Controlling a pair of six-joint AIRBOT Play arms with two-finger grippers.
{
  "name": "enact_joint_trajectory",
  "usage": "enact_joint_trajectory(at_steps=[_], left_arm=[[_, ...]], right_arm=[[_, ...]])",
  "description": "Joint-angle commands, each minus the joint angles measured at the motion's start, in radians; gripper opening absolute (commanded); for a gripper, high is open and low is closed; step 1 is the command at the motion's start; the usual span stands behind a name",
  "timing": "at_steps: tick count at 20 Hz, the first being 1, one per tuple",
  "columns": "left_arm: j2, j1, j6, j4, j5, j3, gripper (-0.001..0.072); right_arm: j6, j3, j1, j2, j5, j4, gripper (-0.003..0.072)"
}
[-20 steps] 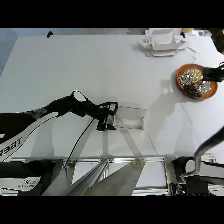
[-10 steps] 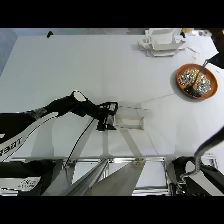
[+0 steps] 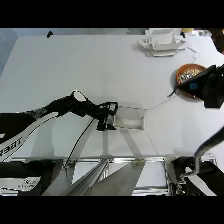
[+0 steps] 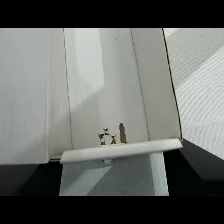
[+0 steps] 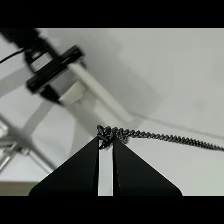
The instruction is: Fold the box and place the chain.
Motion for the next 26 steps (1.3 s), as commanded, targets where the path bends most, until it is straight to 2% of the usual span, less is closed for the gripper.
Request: enact_joint_trajectory(at_steps=[1, 5, 10, 16, 20, 26], left_arm=[[0.0, 0.001, 0.0, 0.0, 0.0, 0.0, 0.0083], [0.0, 0.001, 0.0, 0.0, 0.0, 0.0, 0.0083], [0.0, 0.001, 0.0, 0.0, 0.0, 0.0, 0.0083], [0.0, 0.001, 0.0, 0.0, 0.0, 0.0, 0.0083], [0.0, 0.001, 0.0, 0.0, 0.0, 0.0, 0.0083], [0.0, 0.001, 0.0, 0.0, 0.0, 0.001, 0.0083]], right_arm=[[0.03, -0.016, 0.117, 0.043, 0.033, 0.03, 0.0017], [0.017, -0.117, 0.212, 0.084, -0.068, 0.076, 0.0017], [-0.022, -0.399, 0.293, 0.091, -0.254, 0.069, 0.0017], [-0.065, -0.671, 0.341, 0.075, -0.618, 0.072, 0.0017], [-0.071, -0.761, 0.38, -0.017, -0.726, 0.074, 0.0017], [-0.086, -0.769, 0.402, -0.184, -0.84, 0.07, 0.0034]])
